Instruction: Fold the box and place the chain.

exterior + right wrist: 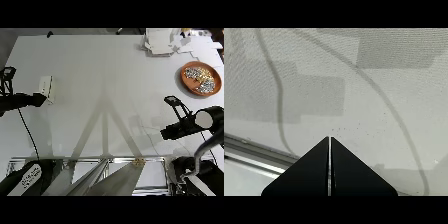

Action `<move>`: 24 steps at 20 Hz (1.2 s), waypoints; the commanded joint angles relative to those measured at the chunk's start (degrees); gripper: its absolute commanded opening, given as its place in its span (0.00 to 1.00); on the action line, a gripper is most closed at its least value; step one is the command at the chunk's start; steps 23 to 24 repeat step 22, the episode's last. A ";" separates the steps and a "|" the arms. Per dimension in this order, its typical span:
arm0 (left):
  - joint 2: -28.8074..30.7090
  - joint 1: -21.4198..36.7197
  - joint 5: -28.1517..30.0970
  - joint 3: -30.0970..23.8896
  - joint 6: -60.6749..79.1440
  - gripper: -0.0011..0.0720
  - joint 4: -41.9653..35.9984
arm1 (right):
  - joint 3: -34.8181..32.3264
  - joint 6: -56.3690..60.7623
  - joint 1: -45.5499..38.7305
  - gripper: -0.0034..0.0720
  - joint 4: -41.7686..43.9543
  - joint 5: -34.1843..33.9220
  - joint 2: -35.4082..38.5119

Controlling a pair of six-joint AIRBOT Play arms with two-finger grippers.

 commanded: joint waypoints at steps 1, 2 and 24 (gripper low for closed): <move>5.05 0.02 -4.24 0.02 -2.40 0.97 0.00 | -0.02 0.00 -0.04 0.07 0.02 0.02 0.04; 5.97 0.00 -5.62 0.00 -2.40 0.97 0.00 | -0.02 0.00 -0.04 0.07 0.02 0.02 0.04; 6.34 -0.11 -7.52 0.00 -2.40 0.97 -0.04 | -0.02 0.00 -0.04 0.07 0.02 0.02 0.04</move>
